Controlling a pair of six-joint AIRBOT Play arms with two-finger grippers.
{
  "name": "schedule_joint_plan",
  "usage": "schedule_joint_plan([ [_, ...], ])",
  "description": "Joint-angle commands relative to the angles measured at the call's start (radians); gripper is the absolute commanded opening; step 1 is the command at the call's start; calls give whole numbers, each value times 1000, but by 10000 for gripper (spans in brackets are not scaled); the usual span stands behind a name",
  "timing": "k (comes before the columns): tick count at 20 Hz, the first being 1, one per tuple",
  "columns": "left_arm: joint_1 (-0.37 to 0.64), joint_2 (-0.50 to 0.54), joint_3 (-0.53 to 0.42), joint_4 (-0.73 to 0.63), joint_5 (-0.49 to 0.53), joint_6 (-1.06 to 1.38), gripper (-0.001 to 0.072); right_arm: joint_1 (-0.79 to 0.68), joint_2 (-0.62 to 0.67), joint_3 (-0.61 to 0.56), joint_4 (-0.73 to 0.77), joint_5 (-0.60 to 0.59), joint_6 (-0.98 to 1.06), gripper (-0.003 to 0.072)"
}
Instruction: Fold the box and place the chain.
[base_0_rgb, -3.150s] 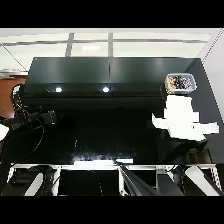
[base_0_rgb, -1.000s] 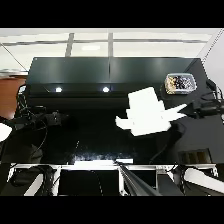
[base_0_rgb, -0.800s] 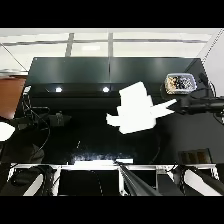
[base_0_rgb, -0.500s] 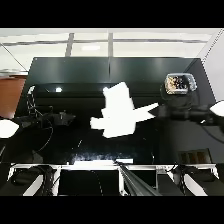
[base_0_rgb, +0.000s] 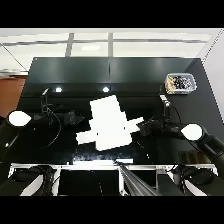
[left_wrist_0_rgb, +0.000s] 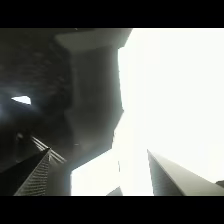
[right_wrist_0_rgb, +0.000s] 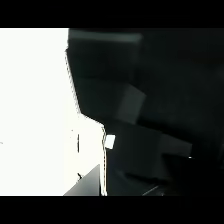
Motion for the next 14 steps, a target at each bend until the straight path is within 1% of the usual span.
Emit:
schedule_joint_plan([
  [1, -1, -108, 0, -135, -47, 141, 697, 23, 2, -32, -13, -30, 5, 23],
  [4, 0, -188, 0, -156, -48, 203, 698, 23, 2, -32, -2, -26, 5, 23],
  [5, 0, -206, 0, -183, -49, 243, 698, 23, 2, -32, 9, -23, 5, 23],
  [8, -2, -270, 0, -375, -98, 470, 698, 23, 2, -32, 19, -8, 5, 23],
  [9, -5, -299, 2, -416, -111, 532, 698, 23, 2, -32, 19, 0, 5, 24],
  [11, -13, -356, 16, -450, -146, 610, 698, 23, 2, -32, 19, 7, 5, 23],
  [14, -30, -427, 64, -447, -183, 709, 698, 23, 2, -32, 20, 13, 5, 24],
])
